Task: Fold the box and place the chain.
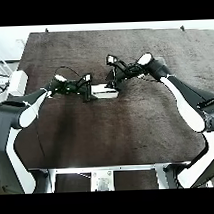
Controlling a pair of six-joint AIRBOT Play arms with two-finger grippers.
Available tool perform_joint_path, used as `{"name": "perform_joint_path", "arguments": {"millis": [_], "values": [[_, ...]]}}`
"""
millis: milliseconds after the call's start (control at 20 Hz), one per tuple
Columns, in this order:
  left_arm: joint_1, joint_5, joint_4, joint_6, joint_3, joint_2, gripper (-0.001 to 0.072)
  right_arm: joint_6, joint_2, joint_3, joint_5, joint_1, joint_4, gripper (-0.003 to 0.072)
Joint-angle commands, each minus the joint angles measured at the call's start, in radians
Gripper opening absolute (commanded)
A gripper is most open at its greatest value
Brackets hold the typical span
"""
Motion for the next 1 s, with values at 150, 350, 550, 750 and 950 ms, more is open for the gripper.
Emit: {"name": "perform_joint_path", "arguments": {"millis": [150, 350, 550, 750, 950], "values": [[0.0, 0.0, 0.001, 0.001, 0.001, 0.001, 0.0306, 0.021, -0.001, -0.02, 0.0, 0.004, 0.001, 0.0403], [0.0, 0.0, 0.001, 0.001, 0.001, 0.001, 0.0306, 0.036, -0.001, -0.053, 0.0, 0.023, 0.0, 0.0377], [0.0, 0.0, 0.001, 0.001, 0.001, 0.001, 0.0306, 0.037, -0.001, -0.081, 0.003, 0.03, 0.002, 0.0373], [0.0, 0.0, 0.001, 0.001, 0.001, 0.001, 0.0306, 0.035, -0.001, -0.091, 0.049, 0.024, 0.005, 0.0382], [0.0, 0.0, 0.001, 0.001, 0.001, 0.001, 0.0306, 0.007, 0.002, -0.082, 0.077, -0.011, 0.114, 0.0434]]}}
